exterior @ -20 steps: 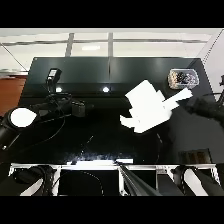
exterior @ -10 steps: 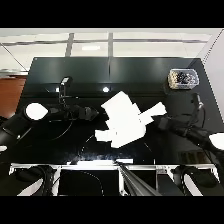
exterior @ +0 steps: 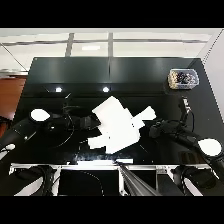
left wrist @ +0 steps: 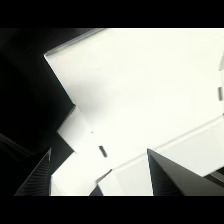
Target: Fold the box and place the chain.
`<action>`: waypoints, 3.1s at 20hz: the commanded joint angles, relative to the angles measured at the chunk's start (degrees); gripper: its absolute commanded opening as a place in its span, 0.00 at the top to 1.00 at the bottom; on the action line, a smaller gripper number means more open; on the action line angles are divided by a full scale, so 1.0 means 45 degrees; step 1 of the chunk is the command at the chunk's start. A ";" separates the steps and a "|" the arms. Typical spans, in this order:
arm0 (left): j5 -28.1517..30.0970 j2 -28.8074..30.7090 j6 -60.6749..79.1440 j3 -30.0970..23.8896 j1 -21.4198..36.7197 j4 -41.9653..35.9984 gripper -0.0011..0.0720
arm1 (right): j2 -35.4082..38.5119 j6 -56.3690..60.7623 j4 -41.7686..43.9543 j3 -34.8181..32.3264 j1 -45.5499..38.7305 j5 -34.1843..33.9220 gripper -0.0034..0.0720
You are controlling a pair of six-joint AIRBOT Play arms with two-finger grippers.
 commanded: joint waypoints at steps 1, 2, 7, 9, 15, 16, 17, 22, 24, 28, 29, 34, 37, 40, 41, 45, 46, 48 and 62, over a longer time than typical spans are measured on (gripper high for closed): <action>-0.0704 -0.0461 0.3915 -0.0806 0.0947 -0.2550 0.01 | 0.0010 -0.0073 -0.0005 -0.0034 0.0180 -0.0170 0.89; -0.0583 -0.0753 0.4177 -0.0777 0.0942 -0.2589 0.01 | 0.0010 -0.0058 0.0015 -0.0034 0.0180 -0.0160 0.89; -0.0991 -0.3288 0.4750 0.0359 0.0937 -0.2637 0.01 | 0.0010 0.0257 0.0029 -0.0029 0.0180 -0.0015 0.89; -0.1676 -0.4303 0.5260 0.0879 0.0937 -0.2739 0.02 | 0.0010 0.0267 0.0029 -0.0029 0.0180 0.0015 0.89; -0.4823 -0.6581 0.7164 0.2200 0.0879 -0.3177 0.02 | 0.0010 0.0413 0.0024 -0.0034 0.0175 0.0053 0.89; -0.5153 -0.6781 0.7771 0.2278 0.0845 -0.3531 0.02 | 0.0010 0.0457 0.0024 -0.0034 0.0175 0.0049 0.89; -0.5450 -0.6931 0.8354 0.2327 0.0835 -0.3968 0.02 | 0.0010 0.0505 0.0019 -0.0029 0.0175 0.0049 0.89; -0.5989 -0.7198 0.9772 0.2336 0.0801 -0.4109 0.02 | 0.0010 0.0549 0.0015 -0.0034 0.0175 0.0049 0.89; -0.5984 -0.7198 1.0176 0.2336 0.0801 -0.4022 0.07 | 0.0010 0.0549 0.0010 -0.0034 0.0175 0.0049 0.89; -0.5945 -0.7203 1.0350 0.2414 0.0801 -0.4007 0.34 | 0.0010 0.0554 0.0010 -0.0034 0.0175 0.0049 0.89; -0.5945 -0.7203 1.0346 0.2438 0.0801 -0.4012 0.43 | 0.0010 0.0549 0.0010 -0.0034 0.0175 0.0053 0.89; -0.6343 -0.7203 1.0350 0.2458 0.0806 -0.3963 0.69 | 0.0010 0.0549 -0.0010 -0.0034 0.0175 0.0112 0.89; -0.6863 -0.7203 1.0423 0.2501 0.0806 -0.3633 0.84 | 0.0010 0.0549 -0.0223 -0.0029 0.0170 0.0087 0.89; -0.7130 -0.7203 1.0443 0.2861 0.0801 -0.2409 0.95 | 0.0015 0.0549 -0.1209 0.0058 0.0160 0.0112 0.06; -0.7257 -0.7198 1.0433 0.3036 0.0801 -0.2118 0.95 | 0.0015 0.0549 -0.1919 0.0248 0.0092 0.0209 0.02; -0.7261 -0.6630 1.0501 0.3706 0.0554 -0.1724 0.95 | 0.0015 0.0539 -0.5965 0.2220 -0.1239 0.1802 0.02; -0.7106 -0.6198 1.0909 0.3842 0.0321 -0.1180 0.95 | 0.0015 0.0529 -0.7067 0.2846 -0.1525 0.2191 0.02; -0.5892 -0.5008 1.1181 0.3934 -0.0321 -0.0015 0.95 | 0.0015 0.0243 -0.8743 0.3662 -0.1681 0.2414 0.02; -0.0641 -0.4308 1.4324 0.3929 -0.2535 0.1846 0.95 | -0.1287 -0.5877 -0.7465 0.2074 0.2351 0.3206 0.02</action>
